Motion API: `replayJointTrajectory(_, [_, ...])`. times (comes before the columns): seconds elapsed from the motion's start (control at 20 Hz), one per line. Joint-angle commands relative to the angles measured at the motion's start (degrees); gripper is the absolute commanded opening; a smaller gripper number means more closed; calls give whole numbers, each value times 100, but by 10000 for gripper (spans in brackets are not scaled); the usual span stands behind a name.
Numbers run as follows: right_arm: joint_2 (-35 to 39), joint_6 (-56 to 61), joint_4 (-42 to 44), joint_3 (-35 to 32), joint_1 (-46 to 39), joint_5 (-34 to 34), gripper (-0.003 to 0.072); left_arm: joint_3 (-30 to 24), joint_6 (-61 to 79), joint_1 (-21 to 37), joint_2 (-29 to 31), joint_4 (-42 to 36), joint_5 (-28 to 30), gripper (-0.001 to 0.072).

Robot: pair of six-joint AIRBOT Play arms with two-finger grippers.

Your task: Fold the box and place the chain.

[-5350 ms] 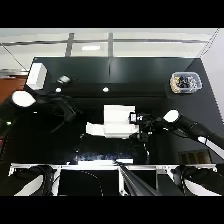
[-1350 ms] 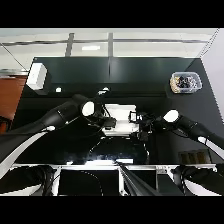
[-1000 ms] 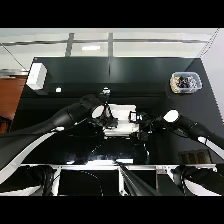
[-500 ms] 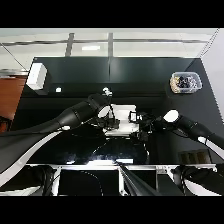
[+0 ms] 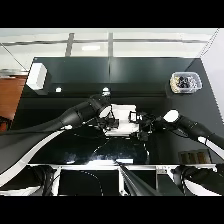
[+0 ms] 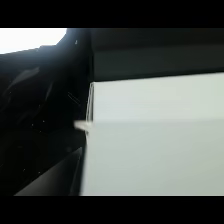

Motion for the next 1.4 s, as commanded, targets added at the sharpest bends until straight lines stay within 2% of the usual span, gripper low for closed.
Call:
replayJointTrajectory(0.0, [4, 2, 20, -2, 4, 13, 475, 162, -11, 4, -214, 33, -24, 263])
replayJointTrajectory(0.35, [4, 2, 17, -2, 4, 13, 475, 262, -13, 7, -439, 55, -391, 262])
replayJointTrajectory(1.3, [4, 2, 17, -2, 4, 11, 475, 420, -79, 101, -592, 120, -105, 261])
replayJointTrajectory(1.35, [4, 2, 17, -2, 2, 11, 475, 420, -96, 111, -592, 122, -107, 213])
